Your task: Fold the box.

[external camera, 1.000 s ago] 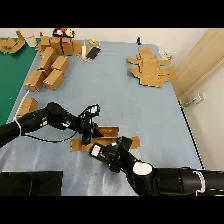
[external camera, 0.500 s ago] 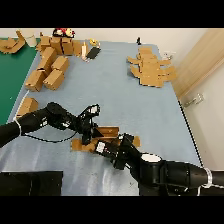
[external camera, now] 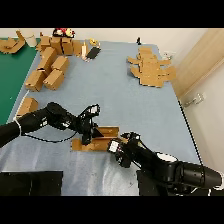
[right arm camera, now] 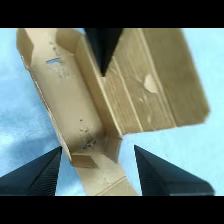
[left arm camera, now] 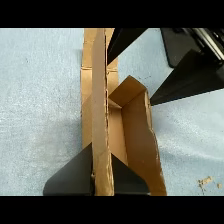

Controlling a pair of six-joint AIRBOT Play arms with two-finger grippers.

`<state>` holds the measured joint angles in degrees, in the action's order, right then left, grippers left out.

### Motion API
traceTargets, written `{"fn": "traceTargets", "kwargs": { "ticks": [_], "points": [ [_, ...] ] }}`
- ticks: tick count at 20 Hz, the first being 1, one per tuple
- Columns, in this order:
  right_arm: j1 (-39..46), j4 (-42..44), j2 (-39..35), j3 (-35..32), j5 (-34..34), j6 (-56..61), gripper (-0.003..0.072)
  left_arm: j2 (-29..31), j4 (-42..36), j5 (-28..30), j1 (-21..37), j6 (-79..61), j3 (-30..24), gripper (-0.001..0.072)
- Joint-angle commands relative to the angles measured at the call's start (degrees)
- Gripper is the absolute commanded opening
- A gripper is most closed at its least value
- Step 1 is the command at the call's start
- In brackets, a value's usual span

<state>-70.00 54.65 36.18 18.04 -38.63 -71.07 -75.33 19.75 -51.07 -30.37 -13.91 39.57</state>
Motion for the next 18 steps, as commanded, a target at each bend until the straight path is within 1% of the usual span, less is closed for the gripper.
{"fn": "traceTargets", "kwargs": {
  "ticks": [1,2,3,5,7,9,10,11,12,13,18],
  "points": [
    [2.8,0.57,-0.76,-0.98,3.19,-2.34,0.0713,-0.04,0.0,0.0,0.02,0.0,0.0,0.0012],
    [4.17,1.84,-0.44,-0.98,4.55,-4.13,0.0713,-0.04,0.0,0.02,0.02,0.0,0.0,0.0011],
    [6.03,5.25,-0.24,-0.98,6.27,-8.17,0.0713,-0.04,0.0,0.02,0.02,0.0,0.0,0.0012],
    [10.91,16.55,0.11,-0.98,9.16,-21.92,0.0713,-0.04,0.0,0.0,0.02,0.0,0.0,0.0011],
    [17.57,31.67,0.48,-0.96,10.4,-39.3,0.0713,-0.04,0.0,0.02,0.02,0.0,0.0,0.0011],
    [24.94,50.58,1.53,-0.83,9.7,-60.57,0.0713,-0.04,0.0,0.02,0.02,0.0,0.0,0.0011],
    [28.5,60.41,2.54,-0.63,8.04,-71.34,0.0713,-0.04,0.0,0.02,0.02,0.0,0.0,0.0011],
    [31.34,66.69,3.96,-0.04,5.46,-79.69,0.0713,-0.04,0.0,0.02,0.02,0.0,0.0,0.0011],
    [33.53,70.18,5.88,0.92,3.08,-85.44,0.0713,-0.04,0.0,0.02,0.02,0.0,0.0,0.0012],
    [35.1,71.41,8.39,2.38,1.25,-88.78,0.0713,-0.04,0.0,0.02,0.02,0.0,0.0,0.0011],
    [38.23,71.82,19.76,9.38,-4.33,-96.3,0.0713,-0.04,0.0,0.02,0.02,0.0,0.0,0.0011]
  ]
}}
